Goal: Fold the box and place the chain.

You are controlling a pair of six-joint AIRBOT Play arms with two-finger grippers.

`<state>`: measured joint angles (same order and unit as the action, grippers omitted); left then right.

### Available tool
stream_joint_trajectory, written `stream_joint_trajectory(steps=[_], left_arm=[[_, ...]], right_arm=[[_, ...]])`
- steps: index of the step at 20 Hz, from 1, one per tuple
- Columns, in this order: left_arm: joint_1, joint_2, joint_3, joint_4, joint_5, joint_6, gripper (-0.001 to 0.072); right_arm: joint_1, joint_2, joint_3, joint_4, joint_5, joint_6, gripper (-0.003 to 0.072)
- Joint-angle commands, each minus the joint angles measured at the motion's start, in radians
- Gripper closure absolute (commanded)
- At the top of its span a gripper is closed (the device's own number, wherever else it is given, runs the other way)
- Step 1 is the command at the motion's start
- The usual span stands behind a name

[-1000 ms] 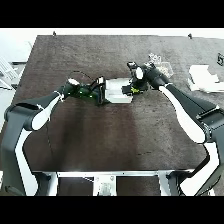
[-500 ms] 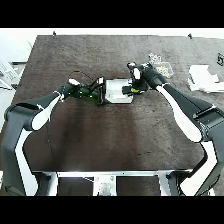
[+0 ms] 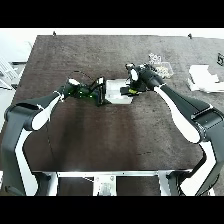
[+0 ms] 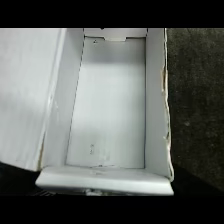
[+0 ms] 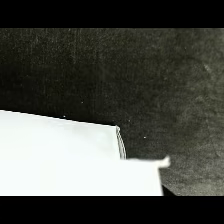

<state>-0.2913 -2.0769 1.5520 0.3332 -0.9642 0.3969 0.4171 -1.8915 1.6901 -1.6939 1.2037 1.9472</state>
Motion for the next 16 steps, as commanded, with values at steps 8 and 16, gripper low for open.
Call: stream_joint_trajectory(steps=[8,16], left_arm=[[0.001,0.001,0.0,-0.001,0.003,0.0,0.0195],[0.001,0.001,0.0,-0.001,0.003,0.0,0.0195]], right_arm=[[0.004,-0.011,0.0,0.006,0.027,0.016,0.0594],[-0.011,-0.011,0.028,0.006,0.024,0.016,0.0249]])
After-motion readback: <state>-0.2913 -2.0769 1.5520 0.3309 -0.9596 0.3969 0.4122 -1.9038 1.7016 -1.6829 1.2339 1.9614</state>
